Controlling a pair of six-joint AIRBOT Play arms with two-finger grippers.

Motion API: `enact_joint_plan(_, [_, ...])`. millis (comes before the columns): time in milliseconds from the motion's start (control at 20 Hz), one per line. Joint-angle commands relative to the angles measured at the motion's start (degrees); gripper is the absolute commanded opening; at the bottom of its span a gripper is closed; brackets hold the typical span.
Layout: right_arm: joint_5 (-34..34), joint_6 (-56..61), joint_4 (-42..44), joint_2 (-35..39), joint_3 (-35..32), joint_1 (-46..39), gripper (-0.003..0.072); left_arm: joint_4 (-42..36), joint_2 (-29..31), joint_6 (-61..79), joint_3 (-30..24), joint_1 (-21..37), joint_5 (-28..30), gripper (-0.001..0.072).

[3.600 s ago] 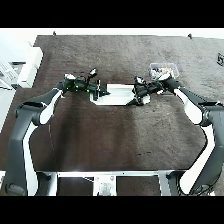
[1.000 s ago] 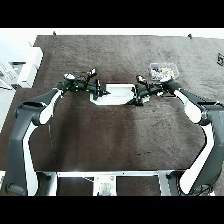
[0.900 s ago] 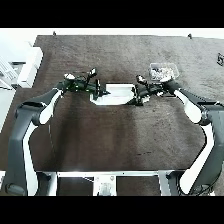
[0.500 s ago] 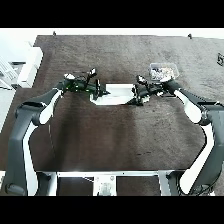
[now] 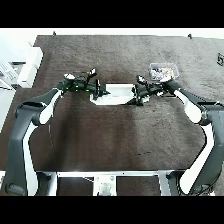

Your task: Fold the box and place the chain.

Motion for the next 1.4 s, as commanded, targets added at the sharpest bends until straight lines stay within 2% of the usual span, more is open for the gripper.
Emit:
enact_joint_plan(0, [0.0, 0.0, 0.0, 0.0, 0.0, 0.1, 0.0408, 0.0, 0.0, 0.0, 0.0, 0.0, 0.0, 0.0021])
enact_joint_plan(500, [0.0, 0.0, 0.0, 0.0, 0.0, 0.1, 0.0407, -0.9, 0.0, 0.0, 0.0, 0.0, -0.2, 0.0022])
enact_joint_plan(550, [0.0, 0.0, 0.0, 0.0, 0.0, 0.1, 0.0408, -0.9, 0.0, 0.0, 0.0, 0.0, -0.2, 0.01])
enact_joint_plan(600, [0.0, 0.0, 0.0, 0.0, 0.0, 0.1, 0.0408, -0.8, 0.0, 0.0, 0.0, 0.0, -1.8, 0.0222])
enact_joint_plan(650, [0.0, 0.0, 0.0, 0.0, 0.0, 0.1, 0.0408, -0.9, 0.0, 0.0, 0.0, 0.0, -2.8, 0.0288])
enact_joint_plan(900, [0.0, 0.0, 0.0, 0.0, 0.0, 0.1, 0.0408, -1.3, 0.6, -0.1, 1.5, 0.7, -5.3, 0.0329])
enact_joint_plan(950, [0.0, 0.0, 0.0, 0.0, 0.0, 0.1, 0.0407, -2.3, 0.6, -0.3, 2.2, 1.3, -7.7, 0.0405])
enact_joint_plan(1000, [0.0, 0.0, 0.0, 0.0, 0.0, 0.1, 0.0408, -4.1, 0.6, -1.1, 2.7, 1.9, -10.1, 0.0544])
enact_joint_plan(1050, [0.0, 0.0, 0.0, 0.0, 0.0, 0.1, 0.0408, -5.7, 0.6, -2.4, 3.0, 2.6, -12.0, 0.0639])
enact_joint_plan(1150, [0.0, 0.0, 0.0, 0.0, 0.0, 0.1, 0.0408, -8.8, 0.8, -4.5, 3.4, 3.8, -15.8, 0.0642])
enact_joint_plan(1350, [0.0, 0.0, 0.0, 0.0, 0.0, 0.1, 0.0408, -9.0, 3.5, -4.6, 3.4, 6.6, -22.4, 0.0641])
